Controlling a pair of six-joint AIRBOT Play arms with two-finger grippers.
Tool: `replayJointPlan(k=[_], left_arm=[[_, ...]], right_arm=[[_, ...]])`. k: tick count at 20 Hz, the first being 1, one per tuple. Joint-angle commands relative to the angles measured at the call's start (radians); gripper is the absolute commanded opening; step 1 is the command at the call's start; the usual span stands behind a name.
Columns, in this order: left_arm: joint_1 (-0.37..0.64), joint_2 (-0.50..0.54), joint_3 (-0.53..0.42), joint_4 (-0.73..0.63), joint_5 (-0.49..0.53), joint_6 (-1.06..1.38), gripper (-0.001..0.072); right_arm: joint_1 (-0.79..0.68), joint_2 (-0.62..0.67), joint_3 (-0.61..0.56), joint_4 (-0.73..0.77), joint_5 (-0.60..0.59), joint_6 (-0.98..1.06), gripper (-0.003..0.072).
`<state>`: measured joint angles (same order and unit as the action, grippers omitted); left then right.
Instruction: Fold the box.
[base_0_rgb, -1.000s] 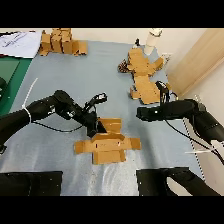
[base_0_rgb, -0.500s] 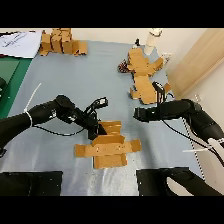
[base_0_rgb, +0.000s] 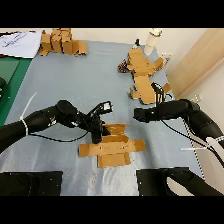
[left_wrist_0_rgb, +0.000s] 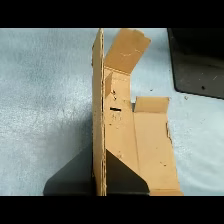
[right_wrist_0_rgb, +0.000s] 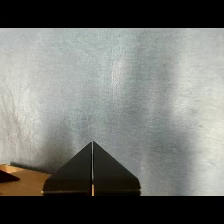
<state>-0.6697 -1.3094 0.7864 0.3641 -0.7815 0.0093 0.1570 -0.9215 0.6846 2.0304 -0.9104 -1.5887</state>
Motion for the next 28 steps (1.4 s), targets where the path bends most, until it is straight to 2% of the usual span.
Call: replayJointPlan(k=[1,10,14,16,28], left_arm=[[-0.041,0.007,-0.025,-0.001,0.066,0.028,0.0012],[-0.066,0.006,-0.029,0.003,0.050,-0.002,0.0012],[-0.055,0.031,-0.029,0.003,0.200,0.028,0.0012],[-0.052,0.050,-0.029,0.003,0.224,0.043,0.0012],[-0.073,0.050,-0.068,0.003,0.175,0.054,0.0012]], right_arm=[[0.001,-0.001,0.000,0.000,0.013,0.000,0.0005],[0.001,-0.001,0.000,0.000,0.013,0.000,0.0004],[0.001,-0.001,0.000,0.000,0.013,0.000,0.0005],[0.001,-0.001,0.000,0.000,0.013,0.000,0.0004],[0.001,-0.001,0.000,0.001,0.023,0.000,0.0005]])
